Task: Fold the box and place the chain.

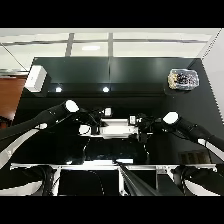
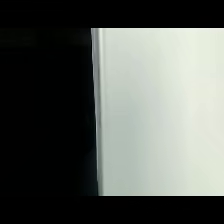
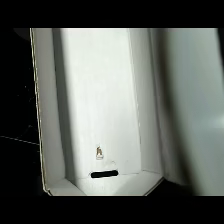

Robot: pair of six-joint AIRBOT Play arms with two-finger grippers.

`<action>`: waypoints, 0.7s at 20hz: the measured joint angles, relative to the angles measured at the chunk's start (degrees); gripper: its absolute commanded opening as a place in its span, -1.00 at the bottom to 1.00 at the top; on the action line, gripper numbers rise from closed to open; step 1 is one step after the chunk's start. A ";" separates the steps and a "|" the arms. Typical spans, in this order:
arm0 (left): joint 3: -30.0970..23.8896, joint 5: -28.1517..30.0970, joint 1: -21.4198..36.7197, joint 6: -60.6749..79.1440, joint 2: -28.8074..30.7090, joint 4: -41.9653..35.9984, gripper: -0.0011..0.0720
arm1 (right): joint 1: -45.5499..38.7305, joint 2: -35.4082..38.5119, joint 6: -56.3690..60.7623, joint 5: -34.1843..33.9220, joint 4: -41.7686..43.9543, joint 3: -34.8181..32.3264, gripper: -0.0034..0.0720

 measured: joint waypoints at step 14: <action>0.02 -6.93 4.50 -23.91 14.23 16.74 0.96 | 0.00 -0.02 1.60 -2.19 0.94 0.00 0.25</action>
